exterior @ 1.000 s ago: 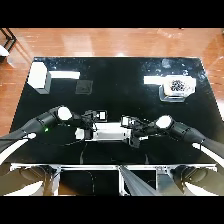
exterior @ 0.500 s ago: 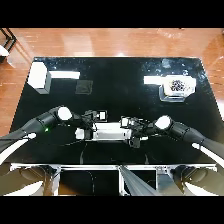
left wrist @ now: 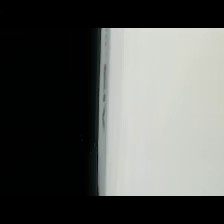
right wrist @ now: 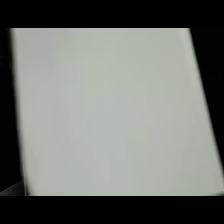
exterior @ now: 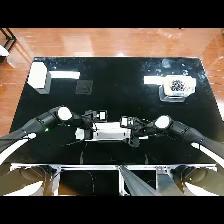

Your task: Fold the box and place the chain.

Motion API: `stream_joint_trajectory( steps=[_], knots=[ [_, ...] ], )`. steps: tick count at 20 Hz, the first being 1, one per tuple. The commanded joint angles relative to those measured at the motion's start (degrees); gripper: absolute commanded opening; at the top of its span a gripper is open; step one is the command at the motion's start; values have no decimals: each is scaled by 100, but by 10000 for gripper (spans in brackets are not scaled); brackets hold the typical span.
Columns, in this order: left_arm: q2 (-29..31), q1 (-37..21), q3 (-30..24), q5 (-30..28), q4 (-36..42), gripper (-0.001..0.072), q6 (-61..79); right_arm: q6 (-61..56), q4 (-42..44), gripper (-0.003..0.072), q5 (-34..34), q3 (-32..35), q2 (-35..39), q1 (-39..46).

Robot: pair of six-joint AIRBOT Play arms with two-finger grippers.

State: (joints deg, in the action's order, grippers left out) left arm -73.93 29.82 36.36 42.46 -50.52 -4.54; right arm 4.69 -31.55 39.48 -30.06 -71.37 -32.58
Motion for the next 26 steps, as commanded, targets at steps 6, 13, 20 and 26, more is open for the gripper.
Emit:
stream_joint_trajectory(
  steps=[6,13,20,26],
  knots=[
    [-4,2,-2,0,-2,17,4,-24,-2,697,11,-28,-26,-7],
    [-4,2,214,11,-186,17,4,-299,-289,697,-247,-26,-37,-240],
    [-9,0,225,83,-326,17,0,-306,-280,697,-249,-28,-37,-240],
    [-9,0,225,83,-326,17,-4,-310,-280,697,-247,-26,-37,-232]
  ],
)
